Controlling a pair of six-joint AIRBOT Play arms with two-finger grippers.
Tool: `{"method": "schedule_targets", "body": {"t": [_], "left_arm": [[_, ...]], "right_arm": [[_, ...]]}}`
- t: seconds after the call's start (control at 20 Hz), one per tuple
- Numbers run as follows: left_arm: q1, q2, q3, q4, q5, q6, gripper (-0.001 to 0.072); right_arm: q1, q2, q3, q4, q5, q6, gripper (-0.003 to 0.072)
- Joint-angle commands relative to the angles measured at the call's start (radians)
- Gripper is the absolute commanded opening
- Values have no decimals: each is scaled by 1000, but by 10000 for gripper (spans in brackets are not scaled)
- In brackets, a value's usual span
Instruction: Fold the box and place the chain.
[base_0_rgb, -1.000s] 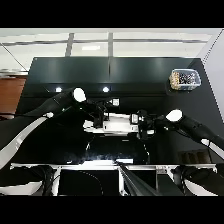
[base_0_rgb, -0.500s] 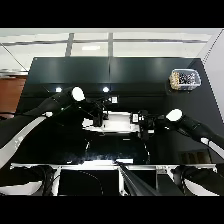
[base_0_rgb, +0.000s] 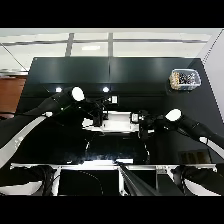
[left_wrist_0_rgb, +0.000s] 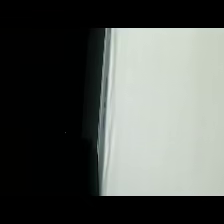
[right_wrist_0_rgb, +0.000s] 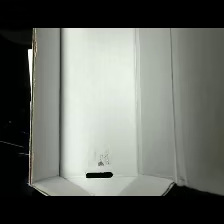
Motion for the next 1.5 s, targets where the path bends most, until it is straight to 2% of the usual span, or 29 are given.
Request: {"method": "schedule_targets", "body": {"t": [0.0,0.35,0.4,0.45,0.5,0.6,0.65,0.7,0.8,0.9,1.0,1.05,1.1,1.15,1.2,1.3,1.45], "left_arm": [[0,-1,0,-4,-1,0,26],[0,-1,0,-4,-2,0,28],[0,-1,0,-4,-2,0,28],[0,-1,0,-4,-4,0,31],[0,1,1,-3,-10,0,120],[2,17,1,14,-27,-11,527],[5,36,1,43,-25,-48,626],[9,55,1,77,-26,-89,648],[28,111,1,181,-56,-190,648],[61,168,1,263,-129,-309,648],[108,220,1,286,-223,-426,645],[132,240,1,286,-275,-483,616],[158,257,1,286,-327,-556,545],[181,269,1,285,-379,-613,302],[203,279,0,278,-451,-627,24],[237,299,-17,163,-529,-631,24],[254,346,-165,-209,-471,-611,25]], "right_arm": [[11,-14,0,4,-3,-6,701],[15,-26,0,4,-9,-5,699],[15,-26,0,4,-9,-5,670],[15,-26,0,4,-8,-5,560],[15,-26,0,5,-5,-5,530],[14,-26,0,4,8,-5,530],[14,-26,0,4,11,-5,530],[14,-26,1,4,11,-5,530],[14,-26,0,1,12,-5,530],[14,-26,0,1,12,-5,530],[14,-26,0,1,12,-5,530],[14,-26,1,1,12,-5,530],[14,-26,1,1,12,-5,530],[14,-26,1,1,12,-5,531],[14,-26,0,1,12,-5,530],[14,-26,1,2,12,-5,530],[14,-26,1,5,12,-5,530]]}}
